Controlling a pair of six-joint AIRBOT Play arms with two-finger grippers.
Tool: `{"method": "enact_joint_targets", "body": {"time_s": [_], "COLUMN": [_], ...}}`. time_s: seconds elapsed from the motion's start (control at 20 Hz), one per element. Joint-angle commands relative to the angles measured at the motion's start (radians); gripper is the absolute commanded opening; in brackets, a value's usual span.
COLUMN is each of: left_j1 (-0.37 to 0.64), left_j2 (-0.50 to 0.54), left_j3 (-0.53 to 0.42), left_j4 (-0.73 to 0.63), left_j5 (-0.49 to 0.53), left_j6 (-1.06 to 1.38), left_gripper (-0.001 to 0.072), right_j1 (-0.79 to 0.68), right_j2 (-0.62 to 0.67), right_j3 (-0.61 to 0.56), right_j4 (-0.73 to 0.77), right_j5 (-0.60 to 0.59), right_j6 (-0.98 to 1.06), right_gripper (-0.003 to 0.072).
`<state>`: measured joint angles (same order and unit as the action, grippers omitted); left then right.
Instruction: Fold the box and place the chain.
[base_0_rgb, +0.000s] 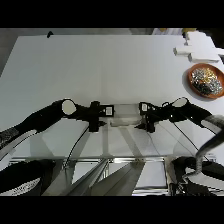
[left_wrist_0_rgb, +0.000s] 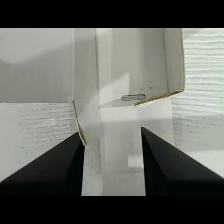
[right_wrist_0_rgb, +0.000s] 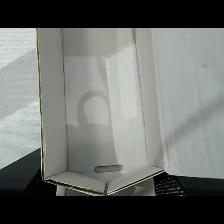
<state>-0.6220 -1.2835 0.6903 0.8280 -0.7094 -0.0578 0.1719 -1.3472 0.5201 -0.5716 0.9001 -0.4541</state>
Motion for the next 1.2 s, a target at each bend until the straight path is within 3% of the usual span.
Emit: {"method": "enact_joint_targets", "body": {"time_s": [0.0,0.25,0.35,0.5,0.6,0.65,1.0,1.05,1.15], "left_j1": [-0.012,-0.034,-0.04,-0.04,-0.043,-0.048,-0.113,-0.115,-0.115], "left_j2": [0.0,-0.024,-0.031,-0.031,-0.031,-0.031,-0.063,-0.063,-0.063], "left_j3": [0.0,0.0,0.0,0.0,0.0,0.0,0.0,0.0,0.0], "left_j4": [-0.01,-0.076,-0.08,-0.098,-0.099,-0.103,-0.194,-0.205,-0.211], "left_j5": [-0.027,-0.001,0.023,0.067,0.071,0.071,0.11,0.122,0.122], "left_j6": [0.013,0.017,0.017,0.017,0.017,0.017,0.061,0.061,0.059], "left_gripper": [0.0329,0.0318,0.0239,0.0227,0.0109,0.0103,0.0123,0.0216,0.0295], "right_j1": [0.0,0.0,0.0,0.0,0.0,0.0,0.0,0.0,0.0], "right_j2": [0.001,0.001,0.001,0.001,0.001,0.001,0.001,0.001,0.001], "right_j3": [0.0,0.0,0.0,0.0,0.0,0.0,0.0,0.0,0.0], "right_j4": [0.001,0.001,0.001,0.001,0.001,0.001,0.001,0.001,0.001], "right_j5": [0.001,0.001,0.001,0.001,0.001,0.001,0.001,0.001,0.001], "right_j6": [0.0,0.0,0.0,0.0,0.0,0.0,0.0,0.0,0.0], "right_gripper": [0.0337,0.0337,0.0337,0.0337,0.0337,0.0337,0.0337,0.0337,0.0337]}}
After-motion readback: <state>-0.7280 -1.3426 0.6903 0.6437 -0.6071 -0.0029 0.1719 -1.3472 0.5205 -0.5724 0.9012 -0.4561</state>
